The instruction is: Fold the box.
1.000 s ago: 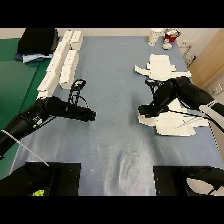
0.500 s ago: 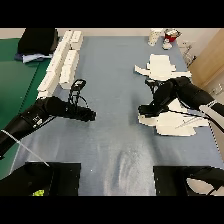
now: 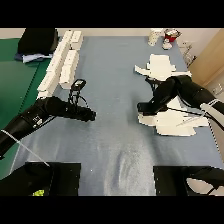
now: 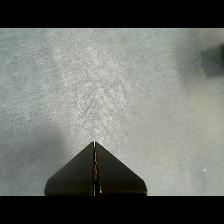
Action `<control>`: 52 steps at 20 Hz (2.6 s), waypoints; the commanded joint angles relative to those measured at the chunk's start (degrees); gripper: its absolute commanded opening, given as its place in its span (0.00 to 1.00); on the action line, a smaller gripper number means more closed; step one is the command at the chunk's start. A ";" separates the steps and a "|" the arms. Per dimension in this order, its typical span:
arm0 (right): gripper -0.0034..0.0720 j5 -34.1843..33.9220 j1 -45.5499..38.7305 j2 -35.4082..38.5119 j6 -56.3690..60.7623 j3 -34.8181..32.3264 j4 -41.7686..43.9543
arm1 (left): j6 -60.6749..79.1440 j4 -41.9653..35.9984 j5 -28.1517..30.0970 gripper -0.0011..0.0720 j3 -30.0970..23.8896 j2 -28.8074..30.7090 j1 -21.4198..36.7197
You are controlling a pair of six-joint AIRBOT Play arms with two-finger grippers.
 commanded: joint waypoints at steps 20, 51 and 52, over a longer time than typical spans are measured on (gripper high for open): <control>0.54 -19.96 -67.76 -15.15 -30.42 14.69 4.79 | 0.00 -4.02 2.58 0.04 0.00 0.04 -0.02; 0.05 -13.14 -32.83 0.72 -28.41 -6.19 27.10 | 1.25 -11.98 -4.39 0.04 0.04 0.07 0.00; 0.04 -10.95 -31.12 3.54 -27.32 -10.38 27.12 | 2.51 -11.98 -6.03 0.04 0.04 0.04 0.00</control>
